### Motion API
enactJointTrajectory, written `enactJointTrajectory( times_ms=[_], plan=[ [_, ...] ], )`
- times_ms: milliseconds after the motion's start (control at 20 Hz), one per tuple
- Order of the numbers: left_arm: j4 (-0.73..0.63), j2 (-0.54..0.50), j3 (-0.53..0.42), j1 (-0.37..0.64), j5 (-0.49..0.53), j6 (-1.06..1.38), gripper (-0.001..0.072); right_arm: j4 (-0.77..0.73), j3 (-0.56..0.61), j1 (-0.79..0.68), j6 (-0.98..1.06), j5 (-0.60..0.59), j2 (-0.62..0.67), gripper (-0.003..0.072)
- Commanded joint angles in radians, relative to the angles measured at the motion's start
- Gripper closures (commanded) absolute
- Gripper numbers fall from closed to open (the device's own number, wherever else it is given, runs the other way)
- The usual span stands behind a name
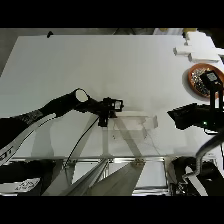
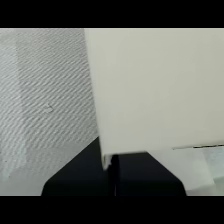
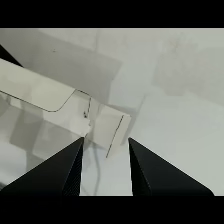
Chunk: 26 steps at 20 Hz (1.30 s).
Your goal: Fold the box and place the chain.
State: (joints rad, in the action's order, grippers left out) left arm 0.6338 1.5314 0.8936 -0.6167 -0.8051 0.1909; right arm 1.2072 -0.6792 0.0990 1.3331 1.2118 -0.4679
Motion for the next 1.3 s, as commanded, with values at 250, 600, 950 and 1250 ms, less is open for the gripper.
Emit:
enactJointTrajectory(
  times_ms=[250,600,950,1250],
  plan=[
    [0.003,0.021,0.0,-0.001,0.008,0.03,0.0703,0.001,-0.001,0.001,0.0,0.0,0.001,0.0365],
    [0.003,0.03,0.0,-0.002,0.008,0.029,0.0698,0.001,-0.001,0.001,0.0,0.001,0.001,0.0365],
    [0.003,0.029,0.001,-0.002,-0.005,0.01,0.0702,0.001,-0.001,0.001,-0.007,0.001,0.001,0.0365],
    [0.084,0.01,0.001,-0.002,-0.003,-0.158,0.0708,0.001,-0.001,0.0,-0.007,0.0,0.001,0.0365]
  ],
)
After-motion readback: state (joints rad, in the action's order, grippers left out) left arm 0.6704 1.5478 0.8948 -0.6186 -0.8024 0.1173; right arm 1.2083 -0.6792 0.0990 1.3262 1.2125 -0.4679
